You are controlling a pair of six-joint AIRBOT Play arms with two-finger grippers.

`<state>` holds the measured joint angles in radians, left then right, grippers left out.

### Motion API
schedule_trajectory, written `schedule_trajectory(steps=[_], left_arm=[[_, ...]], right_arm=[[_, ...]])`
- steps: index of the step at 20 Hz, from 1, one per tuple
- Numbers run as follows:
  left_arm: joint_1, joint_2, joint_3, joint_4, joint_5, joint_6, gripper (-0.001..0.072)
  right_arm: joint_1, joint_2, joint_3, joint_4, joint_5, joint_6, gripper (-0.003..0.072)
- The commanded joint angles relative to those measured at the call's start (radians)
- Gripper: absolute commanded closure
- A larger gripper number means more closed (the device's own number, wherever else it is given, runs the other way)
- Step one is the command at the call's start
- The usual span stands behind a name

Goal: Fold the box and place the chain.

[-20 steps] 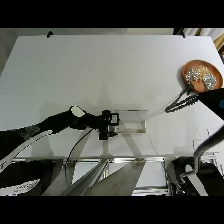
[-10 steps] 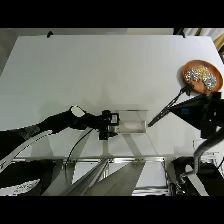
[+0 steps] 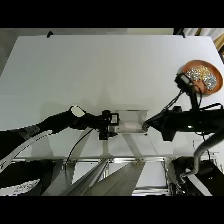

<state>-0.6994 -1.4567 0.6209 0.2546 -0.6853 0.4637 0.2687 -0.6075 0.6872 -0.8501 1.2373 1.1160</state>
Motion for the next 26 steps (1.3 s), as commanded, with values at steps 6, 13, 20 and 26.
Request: schedule_trajectory(steps=[6,13,20,26], left_arm=[[0.000,0.001,0.000,0.000,0.000,0.000,0.0455],[0.000,0.001,0.000,0.000,0.000,0.000,0.0455],[0.000,0.001,0.000,0.000,0.000,0.000,0.0455],[0.000,0.001,0.000,0.000,0.000,0.000,0.0455]], right_arm=[[0.293,-0.285,-0.037,-0.100,-0.282,0.066,0.0669],[0.321,-0.391,-0.037,-0.147,-0.340,0.154,0.0654],[0.321,-0.323,-0.031,-0.235,-0.288,0.291,0.0504],[0.233,-0.100,-0.027,-0.603,-0.131,0.594,0.0509]])
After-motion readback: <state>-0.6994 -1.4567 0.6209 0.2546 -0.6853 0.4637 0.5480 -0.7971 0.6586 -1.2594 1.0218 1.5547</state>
